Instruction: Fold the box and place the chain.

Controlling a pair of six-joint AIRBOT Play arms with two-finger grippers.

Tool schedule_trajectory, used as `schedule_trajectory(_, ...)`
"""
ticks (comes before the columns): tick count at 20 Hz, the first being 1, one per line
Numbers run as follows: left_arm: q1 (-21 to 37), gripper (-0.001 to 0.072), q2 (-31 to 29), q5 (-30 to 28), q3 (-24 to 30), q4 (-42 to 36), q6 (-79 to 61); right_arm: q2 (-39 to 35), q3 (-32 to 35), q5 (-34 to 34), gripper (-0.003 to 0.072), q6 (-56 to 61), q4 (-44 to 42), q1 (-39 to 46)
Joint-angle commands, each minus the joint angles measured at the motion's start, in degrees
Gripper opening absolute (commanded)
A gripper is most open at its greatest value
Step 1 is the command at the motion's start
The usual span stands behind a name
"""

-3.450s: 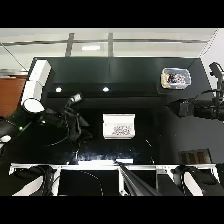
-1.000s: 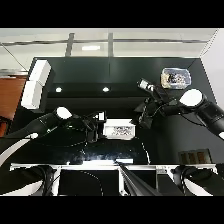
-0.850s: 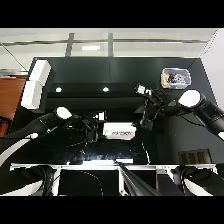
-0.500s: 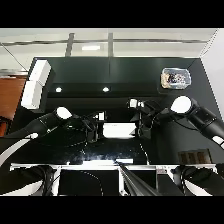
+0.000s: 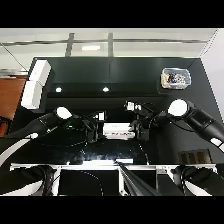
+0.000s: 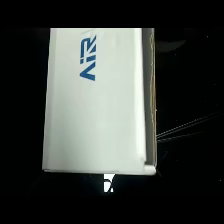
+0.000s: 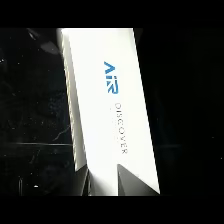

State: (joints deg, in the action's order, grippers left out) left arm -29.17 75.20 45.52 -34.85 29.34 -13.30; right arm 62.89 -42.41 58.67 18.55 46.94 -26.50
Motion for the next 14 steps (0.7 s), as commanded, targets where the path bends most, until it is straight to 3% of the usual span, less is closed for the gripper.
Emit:
schedule_trajectory(1,-0.04,0.0369,0.04,-0.04,-0.04,0.00,-0.04,0.02,0.04,1.01,0.0174,1.77,0.13,-0.17)
schedule_trajectory(8,-0.04,0.0369,0.04,-0.04,-0.04,0.00,-0.04,0.02,0.04,-1.86,0.0173,3.76,0.24,-0.17)
schedule_trajectory(14,-0.04,0.0369,0.04,-0.04,-0.04,0.00,-0.04,0.02,0.04,1.73,0.0175,4.13,0.26,-0.17)
